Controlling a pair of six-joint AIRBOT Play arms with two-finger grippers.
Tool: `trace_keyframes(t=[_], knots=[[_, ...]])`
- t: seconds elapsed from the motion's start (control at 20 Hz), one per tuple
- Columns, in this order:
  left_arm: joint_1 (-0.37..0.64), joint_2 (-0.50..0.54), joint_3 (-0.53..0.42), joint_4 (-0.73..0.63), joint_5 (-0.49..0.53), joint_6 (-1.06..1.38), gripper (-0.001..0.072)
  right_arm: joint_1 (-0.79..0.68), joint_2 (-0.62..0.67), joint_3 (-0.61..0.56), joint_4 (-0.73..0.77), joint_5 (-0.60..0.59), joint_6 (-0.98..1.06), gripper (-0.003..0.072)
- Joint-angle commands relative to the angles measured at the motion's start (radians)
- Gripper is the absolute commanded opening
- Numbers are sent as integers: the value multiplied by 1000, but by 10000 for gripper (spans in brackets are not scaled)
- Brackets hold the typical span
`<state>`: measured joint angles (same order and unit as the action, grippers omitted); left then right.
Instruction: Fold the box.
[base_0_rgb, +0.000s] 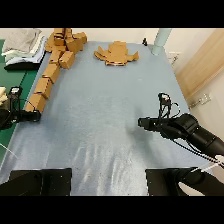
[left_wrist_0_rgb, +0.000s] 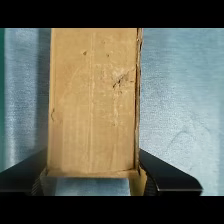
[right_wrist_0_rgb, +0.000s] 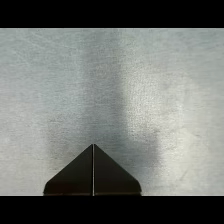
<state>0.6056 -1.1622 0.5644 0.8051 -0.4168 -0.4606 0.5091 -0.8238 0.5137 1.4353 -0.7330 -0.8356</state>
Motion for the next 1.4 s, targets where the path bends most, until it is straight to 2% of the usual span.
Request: trace_keyframes(t=[0.0, 0.1, 0.3, 1.3, 1.35], knots=[[-1, -4, 0, -2, 23, -2, 523, 0, 0, 0, 0, 1, 0, 4], [-1, -5, 0, -10, 21, -4, 523, 0, 0, 0, 0, 1, 0, 4], [-1, -5, 0, -113, 22, -3, 523, 0, 0, 0, 1, 0, 0, 4], [-1, -5, 0, -114, 17, -3, 526, 0, 0, 0, 0, 1, 0, 4], [-1, -5, 0, -114, 15, -3, 633, 0, 0, 0, 0, 1, 0, 4]])
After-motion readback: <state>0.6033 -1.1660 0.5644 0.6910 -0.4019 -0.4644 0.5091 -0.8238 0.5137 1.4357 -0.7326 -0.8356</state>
